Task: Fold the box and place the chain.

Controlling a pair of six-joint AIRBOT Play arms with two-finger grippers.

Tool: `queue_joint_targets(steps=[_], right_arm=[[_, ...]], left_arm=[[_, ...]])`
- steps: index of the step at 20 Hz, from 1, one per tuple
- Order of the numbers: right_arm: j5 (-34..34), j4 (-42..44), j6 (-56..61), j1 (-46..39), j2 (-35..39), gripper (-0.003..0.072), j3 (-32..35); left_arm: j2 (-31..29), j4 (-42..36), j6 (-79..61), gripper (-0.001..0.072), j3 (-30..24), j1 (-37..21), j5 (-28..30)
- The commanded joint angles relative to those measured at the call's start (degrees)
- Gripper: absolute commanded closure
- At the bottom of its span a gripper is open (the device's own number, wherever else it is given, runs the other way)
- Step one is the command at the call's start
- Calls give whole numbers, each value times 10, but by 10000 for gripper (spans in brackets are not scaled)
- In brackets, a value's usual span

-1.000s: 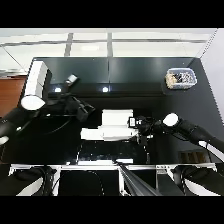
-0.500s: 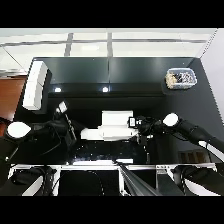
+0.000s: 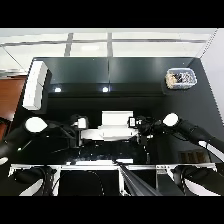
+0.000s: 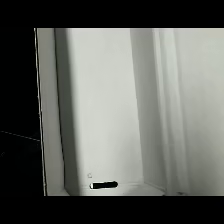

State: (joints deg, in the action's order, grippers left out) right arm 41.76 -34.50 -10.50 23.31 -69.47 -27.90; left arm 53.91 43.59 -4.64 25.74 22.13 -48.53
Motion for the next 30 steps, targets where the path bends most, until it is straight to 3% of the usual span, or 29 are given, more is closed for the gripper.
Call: queue_joint_targets(steps=[1, 6, 8, 11, 13, 15, 30], right_arm=[[0, 0, 0, 0, 0, 554, 0], [0, 0, 0, 0, 0, 554, 0], [0, 0, 0, 0, 0, 554, 0], [0, 0, 0, 0, 0, 554, 0], [0, 0, 0, 0, 0, 554, 0], [0, 0, 0, 0, 0, 554, 0], [0, 0, 0, 0, 0, 554, 0]], left_arm=[[77, 34, -9, 2, 36, 73, 46], [126, -13, -9, 3, 47, 82, 73], [126, -30, -10, 40, 47, 82, 77], [126, -56, -17, 370, 47, 83, 61], [126, -56, -30, 382, 47, 83, 44], [126, -63, -31, 567, 47, 83, 50], [170, -201, -70, 565, 47, 111, 97]])
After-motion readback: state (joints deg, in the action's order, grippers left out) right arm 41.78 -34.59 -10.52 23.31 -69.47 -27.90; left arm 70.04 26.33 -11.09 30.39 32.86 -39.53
